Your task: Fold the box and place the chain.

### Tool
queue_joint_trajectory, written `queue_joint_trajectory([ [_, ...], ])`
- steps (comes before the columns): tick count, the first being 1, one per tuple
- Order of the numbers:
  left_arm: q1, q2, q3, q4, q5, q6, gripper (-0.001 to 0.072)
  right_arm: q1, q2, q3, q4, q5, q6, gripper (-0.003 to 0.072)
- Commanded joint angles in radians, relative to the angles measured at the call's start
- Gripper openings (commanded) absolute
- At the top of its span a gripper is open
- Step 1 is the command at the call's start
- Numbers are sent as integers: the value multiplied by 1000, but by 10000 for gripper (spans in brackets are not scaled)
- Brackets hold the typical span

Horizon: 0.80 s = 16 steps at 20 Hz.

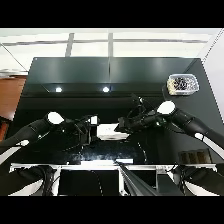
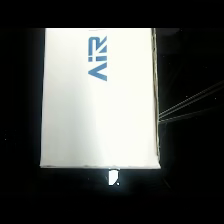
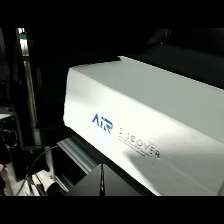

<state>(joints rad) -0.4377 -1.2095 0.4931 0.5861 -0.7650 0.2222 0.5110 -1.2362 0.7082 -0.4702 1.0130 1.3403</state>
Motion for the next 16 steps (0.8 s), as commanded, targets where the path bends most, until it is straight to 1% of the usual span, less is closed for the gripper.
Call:
queue_joint_trajectory([
  [1, 0, 0, 0, 0, -1, 0, 404, -6, -2, -1, -97, -8, 50, 28],
  [4, 0, 0, 0, 0, -1, 0, 404, -4, -3, -14, -119, -34, 56, 28],
  [16, 0, 0, 0, 1, -1, 0, 404, -2, -10, -17, -139, -49, 55, 28],
])
